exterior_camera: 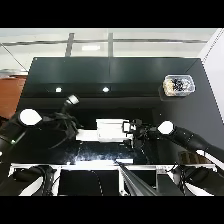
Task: Fold the box and place the chain.
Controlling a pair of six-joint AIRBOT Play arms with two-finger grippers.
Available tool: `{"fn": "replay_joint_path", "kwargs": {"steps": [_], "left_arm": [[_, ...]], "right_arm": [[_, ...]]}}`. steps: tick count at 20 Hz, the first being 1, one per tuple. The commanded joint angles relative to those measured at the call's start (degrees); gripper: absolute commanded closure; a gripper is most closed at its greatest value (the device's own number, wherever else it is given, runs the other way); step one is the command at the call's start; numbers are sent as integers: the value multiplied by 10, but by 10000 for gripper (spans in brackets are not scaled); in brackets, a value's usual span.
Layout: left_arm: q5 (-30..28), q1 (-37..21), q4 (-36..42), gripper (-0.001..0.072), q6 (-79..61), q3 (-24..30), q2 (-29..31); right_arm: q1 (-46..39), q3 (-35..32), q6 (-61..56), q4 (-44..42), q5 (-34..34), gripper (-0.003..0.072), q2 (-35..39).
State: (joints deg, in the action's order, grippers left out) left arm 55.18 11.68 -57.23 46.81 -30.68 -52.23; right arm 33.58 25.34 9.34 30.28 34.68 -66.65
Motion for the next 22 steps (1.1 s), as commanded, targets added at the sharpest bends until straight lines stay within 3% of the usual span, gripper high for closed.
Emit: {"fn": "replay_joint_path", "kwargs": {"steps": [1, 3, 6, 9, 11, 14, 18, 22], "left_arm": [[60, -111, -54, 678, 304, 1, 9], [79, -151, -56, 678, 320, 12, 9], [65, -163, -38, 678, 362, 60, 6], [40, -162, 21, 675, 353, 105, -20], [24, -162, 96, 675, 276, 122, -47], [24, -162, 203, 677, 177, 125, -90], [46, -162, 240, 676, 108, 125, -140], [59, -162, 249, 674, 88, 125, -144]], "right_arm": [[0, 0, 0, 0, 1, 205, 0], [0, 0, 0, 0, 1, 205, 0], [0, 0, 0, 0, 1, 205, 0], [0, 0, 0, 0, 1, 205, 0], [0, 0, 0, 0, 1, 205, 0], [0, 0, 0, 0, 1, 205, 0], [0, 0, 0, 0, 0, 205, 0], [0, 0, 0, 0, 0, 205, 0]]}}
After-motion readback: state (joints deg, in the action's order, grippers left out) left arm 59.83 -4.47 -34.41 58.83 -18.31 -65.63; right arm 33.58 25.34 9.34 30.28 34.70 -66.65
